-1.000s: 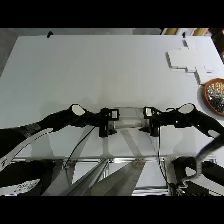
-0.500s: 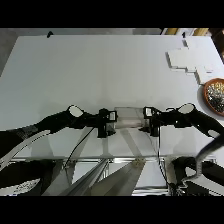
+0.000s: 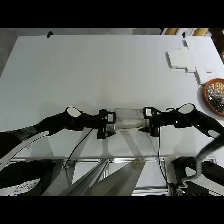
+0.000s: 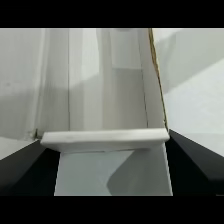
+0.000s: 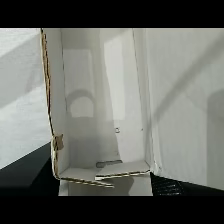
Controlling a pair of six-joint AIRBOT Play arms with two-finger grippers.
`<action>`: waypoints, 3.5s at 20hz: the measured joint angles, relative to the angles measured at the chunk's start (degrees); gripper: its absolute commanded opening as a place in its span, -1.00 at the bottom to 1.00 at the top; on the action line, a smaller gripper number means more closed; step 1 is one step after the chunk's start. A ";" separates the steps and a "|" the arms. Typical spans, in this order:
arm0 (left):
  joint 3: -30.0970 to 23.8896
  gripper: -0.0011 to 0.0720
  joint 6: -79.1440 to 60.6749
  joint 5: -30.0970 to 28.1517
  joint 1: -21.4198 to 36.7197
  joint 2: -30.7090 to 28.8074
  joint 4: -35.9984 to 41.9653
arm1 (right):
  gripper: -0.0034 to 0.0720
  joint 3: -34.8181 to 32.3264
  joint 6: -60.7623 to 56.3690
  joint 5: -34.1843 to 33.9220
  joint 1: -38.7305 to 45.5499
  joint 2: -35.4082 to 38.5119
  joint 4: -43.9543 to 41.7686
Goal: Fold the box and place the chain.
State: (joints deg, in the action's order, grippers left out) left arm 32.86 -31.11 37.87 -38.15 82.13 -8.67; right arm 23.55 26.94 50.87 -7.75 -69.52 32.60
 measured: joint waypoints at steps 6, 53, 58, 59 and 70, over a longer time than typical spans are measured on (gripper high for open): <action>-0.02 0.93 -1.88 -0.04 0.00 -0.02 2.58 | 0.15 0.00 -0.07 -0.17 -0.02 0.00 -0.07; 0.02 -0.83 -1.97 -2.10 -1.60 0.13 0.87 | 0.91 0.00 -14.43 0.85 0.02 3.54 7.80; 0.00 -0.83 -1.88 -2.08 -1.60 0.13 0.90 | 0.86 -0.04 -28.63 6.84 0.02 14.23 24.33; 0.00 -0.83 -1.88 -2.08 -1.60 0.13 0.90 | 0.86 -0.04 -30.25 8.39 0.00 16.96 26.12; 0.02 -0.83 -1.86 -2.05 -1.60 0.13 0.94 | -0.85 -0.04 -31.67 6.64 -5.70 32.54 12.63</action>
State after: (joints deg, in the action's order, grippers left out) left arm 32.88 -32.97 35.81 -39.75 82.26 -7.73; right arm 23.51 -4.73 57.52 -13.45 -36.97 45.23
